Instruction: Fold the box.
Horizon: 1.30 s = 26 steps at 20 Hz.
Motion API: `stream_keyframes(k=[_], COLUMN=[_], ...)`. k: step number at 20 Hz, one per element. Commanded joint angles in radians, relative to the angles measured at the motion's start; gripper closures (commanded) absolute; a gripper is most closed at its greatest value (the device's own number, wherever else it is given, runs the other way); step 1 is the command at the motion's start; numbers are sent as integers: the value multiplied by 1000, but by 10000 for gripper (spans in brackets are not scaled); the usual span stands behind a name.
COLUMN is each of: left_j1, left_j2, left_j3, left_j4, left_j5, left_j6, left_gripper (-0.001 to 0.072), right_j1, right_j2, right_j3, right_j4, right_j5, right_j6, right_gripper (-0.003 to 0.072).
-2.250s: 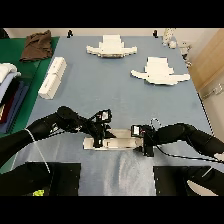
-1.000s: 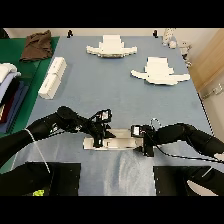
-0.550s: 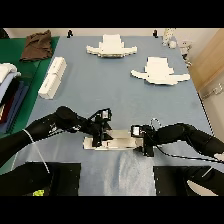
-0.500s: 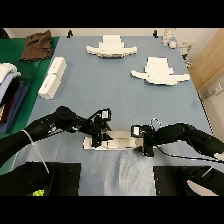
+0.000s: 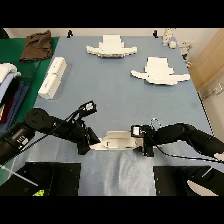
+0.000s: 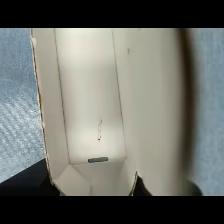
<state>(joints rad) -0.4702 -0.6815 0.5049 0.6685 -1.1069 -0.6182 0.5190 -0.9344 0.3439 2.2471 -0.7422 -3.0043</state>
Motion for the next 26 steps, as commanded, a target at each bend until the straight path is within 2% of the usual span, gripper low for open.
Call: stream_keyframes(k=[1,3,5,6,10,16,19,22,26], left_j1=[-121,-199,-206,-195,-130,-90,-90,-87,-87], left_j2=[-4,-82,-186,-242,-426,-584,-608,-589,-419], left_j3=[-10,3,50,84,181,185,185,193,193], left_j4=[-120,-153,-153,-152,-146,-130,-130,-127,-29], left_j5=[87,261,347,363,394,366,369,372,325], left_j6=[-205,-257,-295,-294,-301,-378,-378,-333,-288], left_gripper=[663,664,667,693,694,694,694,695,695], right_j1=[0,0,0,0,0,0,0,0,0], right_j2=[1,1,1,1,1,1,1,1,1], right_j3=[0,0,0,0,0,0,0,0,0], right_j4=[0,0,0,0,0,0,0,0,0], right_j5=[0,0,0,0,0,0,0,0,0], right_j6=[0,0,0,0,0,0,0,0,0], right_gripper=[173,173,173,172,173,173,172,173,172])
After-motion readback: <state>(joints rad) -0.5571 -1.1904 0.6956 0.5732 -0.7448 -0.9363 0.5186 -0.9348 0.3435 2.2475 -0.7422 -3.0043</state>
